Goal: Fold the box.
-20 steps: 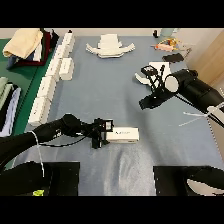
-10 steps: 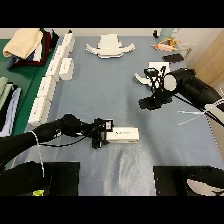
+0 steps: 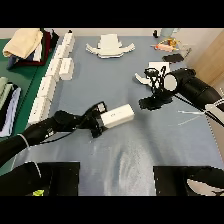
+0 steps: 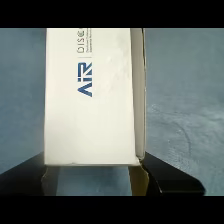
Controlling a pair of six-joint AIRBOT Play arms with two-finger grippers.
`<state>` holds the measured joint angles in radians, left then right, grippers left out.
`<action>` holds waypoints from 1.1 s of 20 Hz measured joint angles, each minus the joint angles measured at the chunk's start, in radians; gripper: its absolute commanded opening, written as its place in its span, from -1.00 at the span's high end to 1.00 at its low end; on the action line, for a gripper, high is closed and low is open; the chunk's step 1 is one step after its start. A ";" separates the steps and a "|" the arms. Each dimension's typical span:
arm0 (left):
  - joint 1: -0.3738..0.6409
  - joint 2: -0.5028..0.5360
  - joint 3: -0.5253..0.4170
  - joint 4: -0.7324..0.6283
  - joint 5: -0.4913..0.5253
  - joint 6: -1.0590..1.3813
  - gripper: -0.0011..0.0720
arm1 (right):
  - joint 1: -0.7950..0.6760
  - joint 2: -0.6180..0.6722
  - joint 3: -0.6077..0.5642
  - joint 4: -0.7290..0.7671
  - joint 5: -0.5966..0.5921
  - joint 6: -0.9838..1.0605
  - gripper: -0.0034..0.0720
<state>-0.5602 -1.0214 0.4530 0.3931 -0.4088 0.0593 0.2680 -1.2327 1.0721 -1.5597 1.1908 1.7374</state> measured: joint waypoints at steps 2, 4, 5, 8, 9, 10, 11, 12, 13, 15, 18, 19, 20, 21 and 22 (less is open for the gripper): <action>0.087 0.048 0.000 0.049 0.013 -0.108 -0.47 | 0.000 0.000 0.000 0.000 0.000 0.000 0.90; 0.190 0.092 0.000 0.143 0.011 -0.244 -0.47 | 0.000 0.000 0.000 0.000 0.000 0.000 0.90; 0.248 0.111 0.000 0.209 -0.002 -0.324 -0.47 | 0.000 0.000 0.000 0.000 0.001 0.000 0.90; 0.417 0.145 0.001 0.408 -0.043 -0.560 -0.47 | 0.000 0.000 0.000 0.000 0.000 0.000 0.90; 0.471 0.151 0.001 0.461 -0.060 -0.624 -0.47 | 0.000 0.000 0.000 0.000 0.000 0.000 0.90; 0.514 0.156 0.001 0.497 -0.071 -0.669 -0.47 | 0.000 0.000 0.000 0.000 0.000 0.000 0.90; 0.553 0.159 0.001 0.527 -0.079 -0.707 -0.47 | 0.000 0.000 0.000 0.000 0.000 0.000 0.90; 0.582 0.161 0.001 0.550 -0.087 -0.736 -0.47 | 0.000 0.000 0.000 0.000 0.000 0.000 0.90; 0.602 0.162 0.001 0.566 -0.090 -0.760 -0.47 | 0.000 0.000 0.000 0.000 0.000 0.000 0.90; 0.629 0.161 0.001 0.588 -0.092 -0.793 -0.47 | 0.000 0.000 0.000 0.000 0.000 0.000 0.90; 0.646 0.137 0.001 0.603 -0.075 -0.834 -0.47 | 0.000 0.000 0.000 0.000 0.000 0.000 0.90; 0.650 0.126 0.001 0.608 -0.068 -0.845 -0.47 | 0.000 0.000 0.000 0.000 0.000 0.000 0.90; 0.651 0.112 0.001 0.609 -0.057 -0.855 -0.47 | 0.000 0.000 0.000 0.000 0.000 0.000 0.90; 0.653 0.099 0.001 0.611 -0.046 -0.864 -0.47 | 0.000 0.000 0.000 0.000 0.000 0.000 0.90; 0.655 0.085 0.001 0.613 -0.038 -0.869 -0.47 | 0.000 0.000 0.000 0.000 0.000 0.000 0.90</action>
<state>0.0944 -0.9367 0.4538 1.0065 -0.4469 -0.8101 0.2680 -1.2327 1.0721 -1.5593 1.1908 1.7378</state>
